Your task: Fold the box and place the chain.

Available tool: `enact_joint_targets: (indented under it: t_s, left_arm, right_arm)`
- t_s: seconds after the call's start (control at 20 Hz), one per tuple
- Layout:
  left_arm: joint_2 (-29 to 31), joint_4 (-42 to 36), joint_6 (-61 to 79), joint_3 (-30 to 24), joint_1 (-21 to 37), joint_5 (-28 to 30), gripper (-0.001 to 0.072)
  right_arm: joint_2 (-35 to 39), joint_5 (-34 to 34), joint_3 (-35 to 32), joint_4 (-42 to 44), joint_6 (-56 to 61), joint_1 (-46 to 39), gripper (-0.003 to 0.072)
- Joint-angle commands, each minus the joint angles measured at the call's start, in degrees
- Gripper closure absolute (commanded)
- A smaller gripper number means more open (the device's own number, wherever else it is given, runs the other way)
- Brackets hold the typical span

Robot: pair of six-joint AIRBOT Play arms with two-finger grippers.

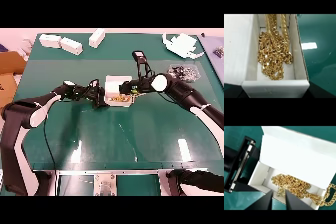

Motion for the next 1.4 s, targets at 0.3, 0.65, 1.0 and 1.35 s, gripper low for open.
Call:
enact_joint_targets:
  t_s: [0.3, 0.65, 1.0, 1.35]
  left_arm:
    - [0.0, 0.0, 0.0, 0.0, 0.0, 0.0, 0.0352]
    - [0.0, 0.0, 0.0, 0.0, 0.0, 0.0, 0.0352]
    - [0.0, 0.0, 0.0, 0.0, 0.0, 0.0, 0.0352]
    - [0.0, 0.0, 0.0, 0.0, 0.0, 0.0, 0.0352]
  right_arm:
    - [-0.7, 3.8, -0.7, -4.6, 1.3, -2.2, 0.0350]
    - [-1.0, 8.0, -0.7, -5.9, 4.2, -13.7, 0.0350]
    - [-7.4, 8.0, -0.7, -5.6, 9.9, -14.2, 0.0240]
    - [-13.0, 1.5, -0.5, 3.3, 12.1, -13.0, 0.0241]
